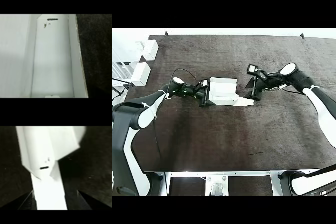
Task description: Fold the box and place the chain.
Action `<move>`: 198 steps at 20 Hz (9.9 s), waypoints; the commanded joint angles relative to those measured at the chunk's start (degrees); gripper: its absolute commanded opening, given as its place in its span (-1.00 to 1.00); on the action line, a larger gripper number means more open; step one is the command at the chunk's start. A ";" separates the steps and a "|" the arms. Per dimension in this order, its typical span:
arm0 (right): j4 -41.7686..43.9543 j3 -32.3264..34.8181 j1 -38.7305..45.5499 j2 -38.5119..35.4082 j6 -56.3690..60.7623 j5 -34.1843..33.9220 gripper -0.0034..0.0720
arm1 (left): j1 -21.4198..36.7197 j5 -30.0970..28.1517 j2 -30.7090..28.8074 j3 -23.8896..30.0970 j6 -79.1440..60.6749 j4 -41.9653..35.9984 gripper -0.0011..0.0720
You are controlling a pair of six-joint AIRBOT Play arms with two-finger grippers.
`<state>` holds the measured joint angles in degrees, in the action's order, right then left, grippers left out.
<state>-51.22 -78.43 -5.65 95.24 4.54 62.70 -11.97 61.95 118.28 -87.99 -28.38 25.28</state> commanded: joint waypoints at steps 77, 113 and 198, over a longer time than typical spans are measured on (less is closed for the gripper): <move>-7.54 0.57 -6.67 1.81 11.82 -7.06 -0.87 | 0.00 -1.07 0.02 0.00 -0.15 -0.02 -0.12; 21.31 10.84 3.10 2.82 48.72 -6.73 -0.86 | 0.00 -1.05 0.02 0.00 -0.15 -0.02 -0.12; -37.07 -25.14 -21.03 17.22 113.81 9.55 -0.25 | 0.00 -0.85 0.02 0.00 -0.13 -0.02 -0.12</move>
<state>-88.16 -102.80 -26.65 112.55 117.93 72.10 -11.97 61.10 118.28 -87.99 -28.58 25.26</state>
